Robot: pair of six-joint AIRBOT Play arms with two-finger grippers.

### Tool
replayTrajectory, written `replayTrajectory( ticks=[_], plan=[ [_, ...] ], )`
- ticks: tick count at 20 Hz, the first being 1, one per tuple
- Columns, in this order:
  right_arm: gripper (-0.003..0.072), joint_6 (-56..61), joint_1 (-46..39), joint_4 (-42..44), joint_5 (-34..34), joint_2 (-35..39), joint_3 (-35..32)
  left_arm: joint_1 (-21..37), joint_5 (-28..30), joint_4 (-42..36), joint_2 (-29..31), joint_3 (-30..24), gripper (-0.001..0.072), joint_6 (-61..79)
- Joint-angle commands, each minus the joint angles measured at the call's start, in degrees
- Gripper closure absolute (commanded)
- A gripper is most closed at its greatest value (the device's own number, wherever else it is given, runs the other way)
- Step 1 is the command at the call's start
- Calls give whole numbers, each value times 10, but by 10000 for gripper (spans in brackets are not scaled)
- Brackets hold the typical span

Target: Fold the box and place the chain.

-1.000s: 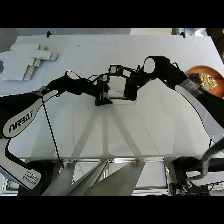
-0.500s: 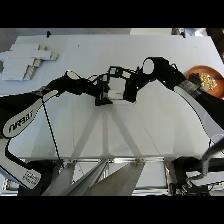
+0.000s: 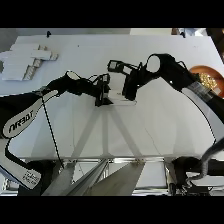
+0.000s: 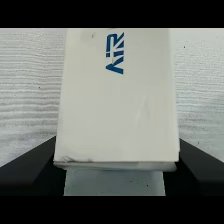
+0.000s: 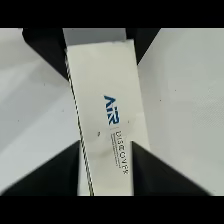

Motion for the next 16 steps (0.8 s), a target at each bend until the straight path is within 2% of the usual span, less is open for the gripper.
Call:
replayTrajectory(
  ticks=[1, 6, 12, 16],
  plan=[
    [675, 117, -18, 63, -9, 2, 0, 0, 1, 0, 0, 0, 368, 0],
    [675, 157, -56, 247, -9, -41, 0, 0, 1, 0, 0, 0, 368, 0],
    [676, 155, -47, 329, -19, -86, -36, 0, 1, 0, 0, 0, 368, 0],
    [675, 155, -43, 331, -40, -88, -88, 0, 1, 0, 0, 0, 368, 0]
  ],
)
